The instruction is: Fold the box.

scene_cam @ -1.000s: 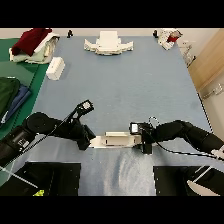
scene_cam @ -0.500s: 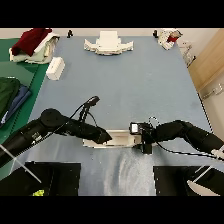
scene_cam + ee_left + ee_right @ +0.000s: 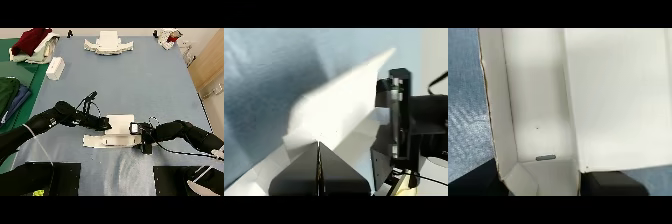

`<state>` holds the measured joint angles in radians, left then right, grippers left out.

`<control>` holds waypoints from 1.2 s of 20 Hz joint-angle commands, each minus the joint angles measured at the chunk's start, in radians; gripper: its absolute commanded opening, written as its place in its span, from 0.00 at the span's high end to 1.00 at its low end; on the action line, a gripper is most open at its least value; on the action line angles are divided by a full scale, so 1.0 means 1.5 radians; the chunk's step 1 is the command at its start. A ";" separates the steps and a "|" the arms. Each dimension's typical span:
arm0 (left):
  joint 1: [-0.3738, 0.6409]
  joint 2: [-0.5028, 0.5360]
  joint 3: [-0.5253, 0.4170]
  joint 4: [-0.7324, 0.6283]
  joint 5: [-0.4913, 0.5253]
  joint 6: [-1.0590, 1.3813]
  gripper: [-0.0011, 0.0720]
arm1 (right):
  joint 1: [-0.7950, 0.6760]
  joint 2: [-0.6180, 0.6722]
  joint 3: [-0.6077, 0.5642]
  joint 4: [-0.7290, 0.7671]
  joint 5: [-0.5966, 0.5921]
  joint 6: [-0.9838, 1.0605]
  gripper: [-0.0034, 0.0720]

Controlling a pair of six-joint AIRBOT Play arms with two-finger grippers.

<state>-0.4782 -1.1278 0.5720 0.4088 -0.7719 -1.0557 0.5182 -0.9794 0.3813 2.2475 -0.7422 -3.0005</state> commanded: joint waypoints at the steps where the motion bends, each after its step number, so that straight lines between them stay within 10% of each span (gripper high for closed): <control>1: 0.003 -0.056 0.002 -0.007 -0.004 -0.005 0.97 | 0.001 0.000 0.000 0.000 0.000 0.000 0.23; 10: 0.008 -0.020 0.024 -0.016 0.003 0.081 0.97 | 0.001 0.000 0.000 0.000 0.000 0.000 0.23; 17: 0.000 0.240 0.049 0.156 -0.036 0.099 0.97 | 0.001 0.000 0.000 0.000 0.000 0.000 0.23; 24: -0.144 0.405 -0.029 0.384 -0.052 0.037 0.97 | 0.001 0.000 0.000 0.000 0.000 0.000 0.23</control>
